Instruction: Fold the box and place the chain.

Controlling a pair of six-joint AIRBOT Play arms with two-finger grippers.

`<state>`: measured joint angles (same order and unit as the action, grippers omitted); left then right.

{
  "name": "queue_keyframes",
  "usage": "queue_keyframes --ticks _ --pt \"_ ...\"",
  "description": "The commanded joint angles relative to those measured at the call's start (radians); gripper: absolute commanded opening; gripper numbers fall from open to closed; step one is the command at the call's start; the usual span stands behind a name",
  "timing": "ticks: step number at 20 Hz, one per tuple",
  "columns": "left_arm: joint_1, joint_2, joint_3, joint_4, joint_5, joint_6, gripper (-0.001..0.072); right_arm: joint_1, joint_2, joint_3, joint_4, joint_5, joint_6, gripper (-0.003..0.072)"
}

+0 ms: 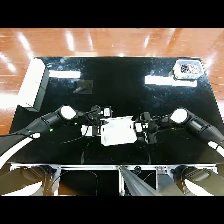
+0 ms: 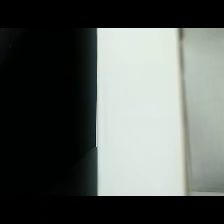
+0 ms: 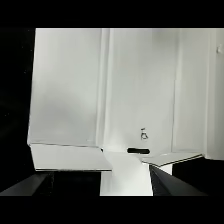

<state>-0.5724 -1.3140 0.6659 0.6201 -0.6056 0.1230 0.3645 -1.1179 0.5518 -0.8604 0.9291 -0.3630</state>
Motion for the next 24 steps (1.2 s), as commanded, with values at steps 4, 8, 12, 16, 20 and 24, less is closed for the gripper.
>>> queue_keyframes --ticks 4,8,12,16,20,24 --pt "0.000 0.000 -0.001 0.000 0.000 0.000 0.0018 0.021 0.002 -0.021 -0.033 0.003 0.000 0.0703" --pt "0.000 0.000 -0.001 0.000 0.001 0.000 0.0018 0.053 0.002 -0.031 -0.003 -0.010 0.000 0.0703" --pt "0.000 0.000 -0.001 0.000 0.001 0.000 0.0018 0.099 0.002 -0.031 0.070 -0.037 0.011 0.0703" --pt "0.000 0.000 -0.001 0.000 0.001 0.000 0.0018 0.101 0.002 -0.031 0.150 -0.088 0.089 0.0703" --pt "0.000 0.000 -0.001 0.000 0.001 0.000 0.0018 0.101 0.002 -0.031 0.150 -0.116 0.113 0.0703" --pt "0.000 0.000 -0.001 0.000 0.001 0.000 0.0018 0.097 0.020 -0.031 0.264 -0.197 0.149 0.0703"
